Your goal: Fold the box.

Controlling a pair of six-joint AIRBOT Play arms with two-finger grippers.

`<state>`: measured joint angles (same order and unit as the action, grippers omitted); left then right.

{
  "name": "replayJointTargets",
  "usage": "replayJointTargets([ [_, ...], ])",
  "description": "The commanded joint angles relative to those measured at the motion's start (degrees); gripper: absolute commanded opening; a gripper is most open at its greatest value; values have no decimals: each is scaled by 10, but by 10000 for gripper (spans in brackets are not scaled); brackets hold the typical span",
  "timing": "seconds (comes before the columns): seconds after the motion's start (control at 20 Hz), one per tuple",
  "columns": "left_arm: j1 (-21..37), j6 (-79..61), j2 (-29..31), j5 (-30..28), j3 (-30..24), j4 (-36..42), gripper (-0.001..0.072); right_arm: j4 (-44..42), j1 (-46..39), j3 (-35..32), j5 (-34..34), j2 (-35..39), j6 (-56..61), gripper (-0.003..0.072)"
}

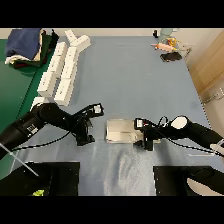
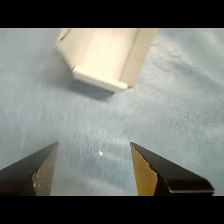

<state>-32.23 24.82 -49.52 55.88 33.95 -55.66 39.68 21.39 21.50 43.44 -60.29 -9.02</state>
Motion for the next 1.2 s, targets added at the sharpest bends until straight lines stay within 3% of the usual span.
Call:
replayJointTargets([
  [0.0, 31, -263, -49, -35, -37, 130, 696, 0, 0, 0, 0, 0, 0, 503],
  [0.2, 31, -351, -125, -87, -38, 182, 696, 0, 0, 0, 0, 0, 0, 504],
  [0.35, 31, -382, -149, -117, -38, 206, 697, 0, 0, 0, 0, 0, 0, 503],
  [0.95, -27, -408, -152, -147, -38, 217, 697, 0, 0, 0, 0, 0, 0, 503],
  [1.15, -35, -402, -172, -148, -38, 253, 697, 0, 0, 0, 0, 0, 0, 503],
])
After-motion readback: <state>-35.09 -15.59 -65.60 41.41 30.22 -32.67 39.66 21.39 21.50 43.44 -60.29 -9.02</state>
